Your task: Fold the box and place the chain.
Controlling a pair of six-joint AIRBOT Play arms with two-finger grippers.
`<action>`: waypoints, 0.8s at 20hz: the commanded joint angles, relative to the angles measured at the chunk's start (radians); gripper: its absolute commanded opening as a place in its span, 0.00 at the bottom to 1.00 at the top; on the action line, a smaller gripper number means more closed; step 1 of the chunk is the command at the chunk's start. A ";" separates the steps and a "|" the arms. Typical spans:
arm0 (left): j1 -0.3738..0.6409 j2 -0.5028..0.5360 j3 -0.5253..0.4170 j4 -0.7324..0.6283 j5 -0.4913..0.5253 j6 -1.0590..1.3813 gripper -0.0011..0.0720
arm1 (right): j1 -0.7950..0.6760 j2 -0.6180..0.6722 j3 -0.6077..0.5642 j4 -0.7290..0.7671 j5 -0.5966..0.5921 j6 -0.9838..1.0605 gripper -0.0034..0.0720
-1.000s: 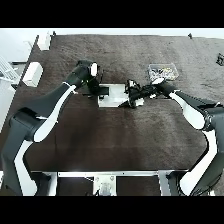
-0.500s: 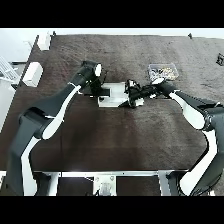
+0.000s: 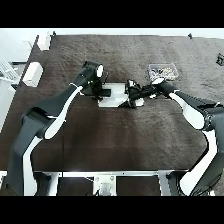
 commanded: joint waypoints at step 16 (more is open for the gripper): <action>0.016 0.014 0.048 -0.043 -0.074 0.050 0.70 | -0.001 0.000 0.000 0.000 -0.002 -0.002 0.78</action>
